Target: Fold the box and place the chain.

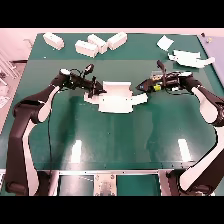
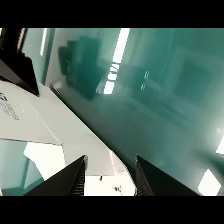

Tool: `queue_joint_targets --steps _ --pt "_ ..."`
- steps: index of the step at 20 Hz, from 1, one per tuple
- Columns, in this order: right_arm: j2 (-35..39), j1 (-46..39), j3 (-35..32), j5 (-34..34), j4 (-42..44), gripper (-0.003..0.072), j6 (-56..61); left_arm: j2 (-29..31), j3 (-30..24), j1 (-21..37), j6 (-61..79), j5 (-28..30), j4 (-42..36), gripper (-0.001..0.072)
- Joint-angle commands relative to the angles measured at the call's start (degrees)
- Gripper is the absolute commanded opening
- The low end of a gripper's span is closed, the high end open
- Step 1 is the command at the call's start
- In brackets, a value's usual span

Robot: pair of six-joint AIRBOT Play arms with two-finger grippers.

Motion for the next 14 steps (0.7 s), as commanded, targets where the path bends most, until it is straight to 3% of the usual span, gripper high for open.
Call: queue_joint_targets --steps 1,14 --pt "0.4 -1.5 1.4 0.2 2.9 0.0375 -2.0 0.0 0.0 0.1 -0.3 0.2 0.3 0.0022" --pt "0.4 -1.8 1.3 0.2 2.8 0.0354 -6.1 0.0 0.0 0.1 -0.3 0.1 0.7 0.002"
